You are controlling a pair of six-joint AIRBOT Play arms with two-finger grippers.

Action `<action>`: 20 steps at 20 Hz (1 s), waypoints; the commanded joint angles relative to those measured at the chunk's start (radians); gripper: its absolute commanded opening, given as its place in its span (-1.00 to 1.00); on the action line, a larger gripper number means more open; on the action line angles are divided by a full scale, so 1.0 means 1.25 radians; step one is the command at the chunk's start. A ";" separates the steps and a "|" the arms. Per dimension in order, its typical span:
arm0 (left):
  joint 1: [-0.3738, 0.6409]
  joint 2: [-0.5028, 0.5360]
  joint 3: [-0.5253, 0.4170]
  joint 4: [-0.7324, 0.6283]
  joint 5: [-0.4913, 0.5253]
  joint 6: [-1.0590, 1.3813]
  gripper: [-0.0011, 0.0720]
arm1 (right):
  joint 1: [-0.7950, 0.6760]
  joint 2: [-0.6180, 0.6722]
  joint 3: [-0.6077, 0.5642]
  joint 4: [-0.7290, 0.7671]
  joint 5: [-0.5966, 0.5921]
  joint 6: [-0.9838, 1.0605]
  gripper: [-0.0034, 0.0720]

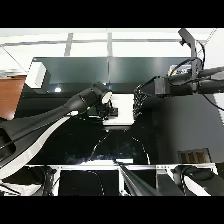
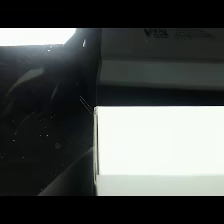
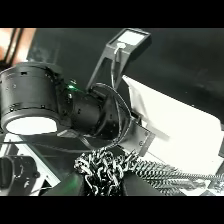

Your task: Fold the box and place the chain.

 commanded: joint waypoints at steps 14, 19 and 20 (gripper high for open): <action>-0.001 0.000 0.001 0.003 0.010 0.001 -0.91 | 0.061 -0.089 -0.244 0.040 -0.171 -0.046 -0.87; -0.001 0.000 0.001 0.003 0.009 0.001 -0.91 | 0.106 -0.153 -0.244 0.045 -0.227 -0.047 -0.45; -0.001 0.000 0.001 0.003 0.009 0.001 -0.91 | 0.091 -0.150 -0.244 0.044 -0.207 -0.047 0.10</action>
